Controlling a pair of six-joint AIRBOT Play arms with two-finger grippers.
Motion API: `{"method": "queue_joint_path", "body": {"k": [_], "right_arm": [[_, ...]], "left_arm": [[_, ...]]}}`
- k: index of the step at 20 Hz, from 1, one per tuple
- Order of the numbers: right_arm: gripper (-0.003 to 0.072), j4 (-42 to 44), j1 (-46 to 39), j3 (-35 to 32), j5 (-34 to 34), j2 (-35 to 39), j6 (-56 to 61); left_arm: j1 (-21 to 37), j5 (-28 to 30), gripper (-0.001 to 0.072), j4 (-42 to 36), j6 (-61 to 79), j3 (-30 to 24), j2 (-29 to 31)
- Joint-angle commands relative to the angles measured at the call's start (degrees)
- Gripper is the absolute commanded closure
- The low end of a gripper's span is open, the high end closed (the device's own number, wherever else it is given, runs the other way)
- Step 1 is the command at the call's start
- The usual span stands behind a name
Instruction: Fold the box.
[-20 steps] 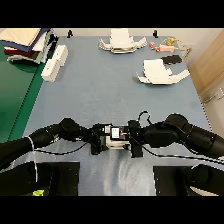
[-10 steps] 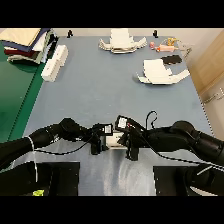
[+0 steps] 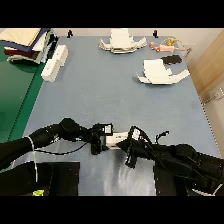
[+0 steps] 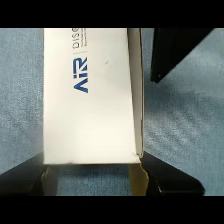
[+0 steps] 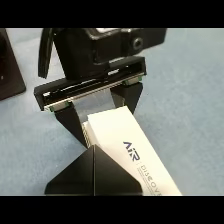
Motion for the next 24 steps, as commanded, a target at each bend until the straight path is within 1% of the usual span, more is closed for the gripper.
{"method": "queue_joint_path", "body": {"k": [1,4,6,7,8,10,11,16,21,24], "right_arm": [[0.0685,-1.62,0.94,-0.94,5.07,-1.07,0.63],[0.0685,-1.57,0.72,-0.94,5.77,-1.33,0.76],[0.0687,0.72,0.66,-0.96,6.51,-1.29,6.58],[0.0686,0.79,0.66,-1.27,7.96,-1.38,9.57],[0.0687,0.79,0.68,-2.21,11.02,-1.38,11.32],[0.0687,1.95,0.66,-4.74,17.75,-1.36,12.46],[0.0686,2.64,0.66,-5.64,18.88,-1.36,12.46],[0.0687,2.91,0.68,-7.39,18.51,-1.38,13.46],[0.0687,2.89,0.72,-7.58,13.51,-1.38,13.46],[0.0687,2.91,0.72,-8.94,13.51,-1.40,13.79]], "left_arm": [[0.02,0.00,0.0223,0.02,0.00,0.02,-0.04],[0.02,0.00,0.0223,0.02,0.02,0.02,-0.04],[0.02,0.00,0.0223,0.02,0.00,0.02,-0.04],[0.02,0.00,0.0223,0.02,0.00,0.02,-0.04],[0.02,0.00,0.0223,0.02,0.00,0.02,-0.04],[0.02,0.00,0.0223,0.02,0.00,0.02,-0.04],[0.02,0.00,0.0223,0.02,0.00,0.02,-0.04],[0.02,0.00,0.0223,0.02,0.00,0.02,-0.04],[0.02,0.00,0.0223,0.02,0.00,0.02,-0.04],[0.02,0.00,0.0223,0.02,0.00,0.02,-0.04]]}}
